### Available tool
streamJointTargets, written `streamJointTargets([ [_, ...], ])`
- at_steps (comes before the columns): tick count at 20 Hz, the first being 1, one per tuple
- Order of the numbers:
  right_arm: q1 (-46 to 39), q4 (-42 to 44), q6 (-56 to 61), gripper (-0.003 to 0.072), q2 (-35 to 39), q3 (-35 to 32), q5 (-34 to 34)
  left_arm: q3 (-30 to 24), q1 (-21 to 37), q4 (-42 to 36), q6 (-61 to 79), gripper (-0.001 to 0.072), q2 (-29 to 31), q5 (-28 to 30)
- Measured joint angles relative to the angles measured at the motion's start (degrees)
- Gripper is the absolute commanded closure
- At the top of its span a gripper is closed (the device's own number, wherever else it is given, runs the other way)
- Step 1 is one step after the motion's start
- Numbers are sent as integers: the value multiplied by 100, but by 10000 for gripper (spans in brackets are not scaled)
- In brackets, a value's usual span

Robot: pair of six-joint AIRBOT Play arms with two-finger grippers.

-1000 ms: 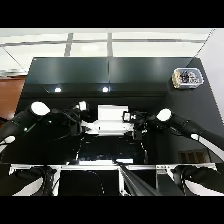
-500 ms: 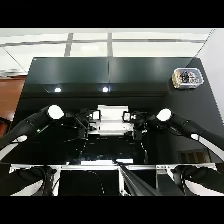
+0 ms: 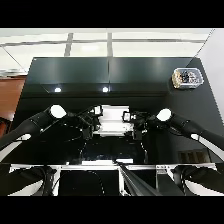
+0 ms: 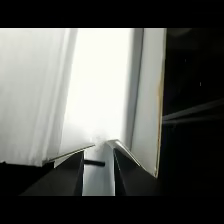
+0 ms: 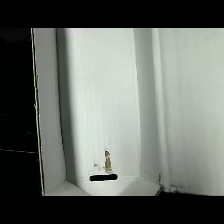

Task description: Fold the box and place the chain.

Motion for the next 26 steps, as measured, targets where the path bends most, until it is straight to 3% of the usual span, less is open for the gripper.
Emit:
streamJointTargets([
  [2,0,0,0,442,0,0,0,0,0,-219,-17,498,-61,4],
  [4,0,0,0,442,0,0,0,0,0,-343,-26,677,-98,7],
  [5,0,0,0,442,0,0,0,0,-2,-393,-24,675,-111,-4],
  [6,0,0,0,442,0,0,0,0,-2,-420,-22,616,-120,-7],
  [7,0,2,0,442,0,0,0,0,-2,-439,-24,457,-125,-7],
  [8,0,0,2,442,0,0,0,0,-2,-466,-31,401,-129,-7],
  [9,0,2,2,442,0,0,-2,0,-2,-463,-44,442,-136,-4],
  [10,0,2,2,442,0,0,-2,0,-2,-461,-44,574,-136,0],
  [11,0,2,2,442,0,0,-2,0,0,-435,-35,558,-138,15],
  [12,0,2,2,442,0,0,-2,0,-2,-415,-33,366,-138,11],
  [13,0,2,2,442,0,0,-2,0,-2,-393,-35,323,-138,9],
  [15,0,2,0,442,0,0,-2,0,-11,-337,-35,668,-138,11],
  [21,0,2,2,442,0,0,-2,201,282,632,-684,687,343,-179],
  [26,0,2,2,442,0,0,-2,306,1397,1602,-2487,688,1419,-317],
])
